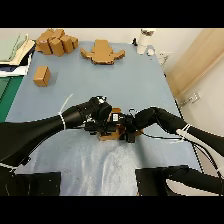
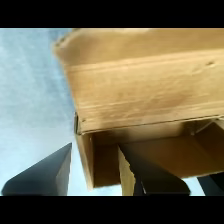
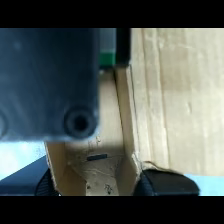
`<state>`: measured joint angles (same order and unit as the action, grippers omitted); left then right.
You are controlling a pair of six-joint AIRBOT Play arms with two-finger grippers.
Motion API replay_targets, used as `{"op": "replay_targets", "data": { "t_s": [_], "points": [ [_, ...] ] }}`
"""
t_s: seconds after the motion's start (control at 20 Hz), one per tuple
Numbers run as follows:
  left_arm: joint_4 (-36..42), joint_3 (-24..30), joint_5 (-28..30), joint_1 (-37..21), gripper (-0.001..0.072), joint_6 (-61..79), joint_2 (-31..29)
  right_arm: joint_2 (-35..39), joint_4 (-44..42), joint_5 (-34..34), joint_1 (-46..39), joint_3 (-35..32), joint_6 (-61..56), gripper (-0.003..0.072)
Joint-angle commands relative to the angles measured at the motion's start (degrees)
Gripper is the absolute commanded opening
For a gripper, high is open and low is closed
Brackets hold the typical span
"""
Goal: Fold the box.
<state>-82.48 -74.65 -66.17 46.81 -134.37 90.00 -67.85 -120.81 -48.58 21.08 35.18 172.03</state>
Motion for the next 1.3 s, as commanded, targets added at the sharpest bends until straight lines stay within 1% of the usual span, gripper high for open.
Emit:
{"op": "replay_targets", "data": {
  "t_s": [0.0,0.1,0.35,0.5,0.55,0.65,0.8,0.85,0.9,0.95,1.0,1.1,1.2,1.25],
  "points": [
    [2.43,-1.64,-4.92,-2.19,0.0438,-0.04,-0.04,-0.04,-0.02,0.04,-0.02,-0.02,0.00,0.0504],
    [5.77,-2.21,-6.73,-4.22,0.0439,0.07,-0.04,-0.04,-0.02,0.04,-0.02,-0.02,0.00,0.0504],
    [21.68,-2.29,-7.58,-11.78,0.0438,7.17,-0.04,-0.04,-0.02,0.04,-0.02,-0.02,0.00,0.0504],
    [28.24,-2.29,-10.05,-17.25,0.0438,10.45,-0.04,-0.04,-0.02,0.04,-0.02,-0.02,0.00,0.0504],
    [29.81,-2.29,-10.91,-18.91,0.0439,12.24,-0.04,-0.04,-0.02,0.04,-0.02,-0.02,0.00,0.0504],
    [30.12,-2.27,-13.00,-22.38,0.0438,15.32,-0.02,-0.04,-0.02,0.04,-0.02,-0.02,0.00,0.0504],
    [29.55,-2.27,-13.11,-27.91,0.0437,21.94,0.02,-0.04,-0.02,0.04,-0.02,-0.02,0.00,0.0504],
    [28.26,-2.27,-12.00,-30.01,0.0409,26.34,0.02,-0.04,0.00,0.04,-0.02,-0.02,0.00,0.0504],
    [26.80,-2.27,-10.86,-31.91,0.0173,32.44,0.02,-0.04,-0.02,0.04,-0.02,-0.02,0.00,0.0504],
    [25.38,-2.27,-9.22,-33.70,0.0009,40.50,0.02,-0.04,-0.02,0.04,-0.02,-0.02,0.00,0.0504],
    [24.96,-2.27,-8.17,-35.30,0.0011,50.14,0.02,-0.04,-0.02,0.04,-0.02,-0.02,0.00,0.0504],
    [25.70,-1.86,-7.87,-36.54,0.0010,70.40,-0.17,-0.04,-0.02,0.04,-0.02,-0.02,0.00,0.0504],
    [26.47,0.26,-6.78,-36.06,0.0009,84.06,-1.46,-0.04,-0.02,0.04,-0.02,-0.02,0.00,0.0504],
    [27.96,2.58,-5.09,-35.65,0.0009,89.31,-2.71,-0.04,-0.02,0.07,-0.02,-0.02,0.00,0.0504]
  ]
}}
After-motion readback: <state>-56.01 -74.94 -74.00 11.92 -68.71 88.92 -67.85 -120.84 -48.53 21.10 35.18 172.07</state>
